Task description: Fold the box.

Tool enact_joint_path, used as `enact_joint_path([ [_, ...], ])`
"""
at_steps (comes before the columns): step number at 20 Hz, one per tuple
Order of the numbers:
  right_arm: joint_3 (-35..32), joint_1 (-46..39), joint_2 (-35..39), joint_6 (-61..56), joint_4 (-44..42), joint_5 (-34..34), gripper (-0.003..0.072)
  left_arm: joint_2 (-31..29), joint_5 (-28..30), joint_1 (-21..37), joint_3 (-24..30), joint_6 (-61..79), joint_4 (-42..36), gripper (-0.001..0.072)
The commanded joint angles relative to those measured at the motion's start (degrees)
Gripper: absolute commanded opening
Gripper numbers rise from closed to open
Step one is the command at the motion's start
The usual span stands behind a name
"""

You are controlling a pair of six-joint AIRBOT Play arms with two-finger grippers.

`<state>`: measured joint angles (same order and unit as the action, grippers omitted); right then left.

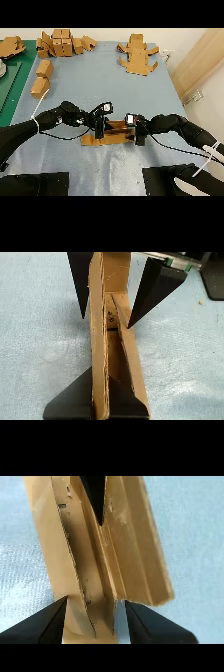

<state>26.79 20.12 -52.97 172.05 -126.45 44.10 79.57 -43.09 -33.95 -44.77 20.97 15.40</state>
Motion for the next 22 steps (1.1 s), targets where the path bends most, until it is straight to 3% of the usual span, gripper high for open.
enact_joint_path([
  [1, 0.1, 0.0, -0.2, -0.1, -0.9, 2.5, 0.0580, 0.0, 0.0, 0.0, 0.0, 0.0, 0.0, 0.0014],
  [22, 0.1, 1.2, -3.5, 0.0, -0.4, 0.1, 0.0579, 0.0, 0.0, 0.0, 0.0, 0.0, 0.0, 0.0013],
])
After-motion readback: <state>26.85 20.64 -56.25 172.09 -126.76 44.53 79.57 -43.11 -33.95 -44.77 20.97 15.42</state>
